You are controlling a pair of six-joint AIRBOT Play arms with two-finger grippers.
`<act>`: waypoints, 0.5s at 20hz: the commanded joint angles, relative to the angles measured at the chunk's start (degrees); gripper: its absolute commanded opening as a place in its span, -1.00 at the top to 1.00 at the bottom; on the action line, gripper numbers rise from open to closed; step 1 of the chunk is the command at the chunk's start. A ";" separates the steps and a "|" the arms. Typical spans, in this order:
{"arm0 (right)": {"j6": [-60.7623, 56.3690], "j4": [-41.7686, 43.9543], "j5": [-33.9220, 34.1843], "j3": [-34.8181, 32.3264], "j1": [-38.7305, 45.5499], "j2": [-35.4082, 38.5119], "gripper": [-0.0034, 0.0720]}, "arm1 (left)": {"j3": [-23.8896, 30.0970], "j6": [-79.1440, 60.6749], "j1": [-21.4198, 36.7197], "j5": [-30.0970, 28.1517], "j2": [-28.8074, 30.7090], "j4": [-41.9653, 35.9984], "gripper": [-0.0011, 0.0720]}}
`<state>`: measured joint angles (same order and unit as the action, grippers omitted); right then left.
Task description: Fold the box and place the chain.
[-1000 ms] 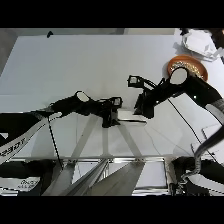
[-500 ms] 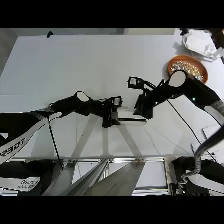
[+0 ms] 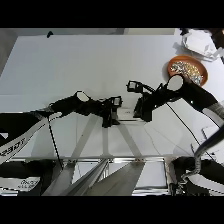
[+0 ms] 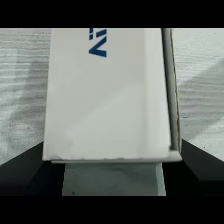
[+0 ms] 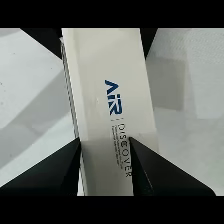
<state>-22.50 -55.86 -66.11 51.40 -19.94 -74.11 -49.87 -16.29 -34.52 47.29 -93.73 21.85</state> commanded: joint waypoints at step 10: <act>-0.17 0.15 -0.85 -1.25 -1.77 0.28 -0.24 | 0.00 0.02 0.02 0.09 -0.02 0.02 0.40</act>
<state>-22.74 -55.75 -66.94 50.37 -21.65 -74.06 -49.87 -16.36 -34.50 47.42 -93.73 21.96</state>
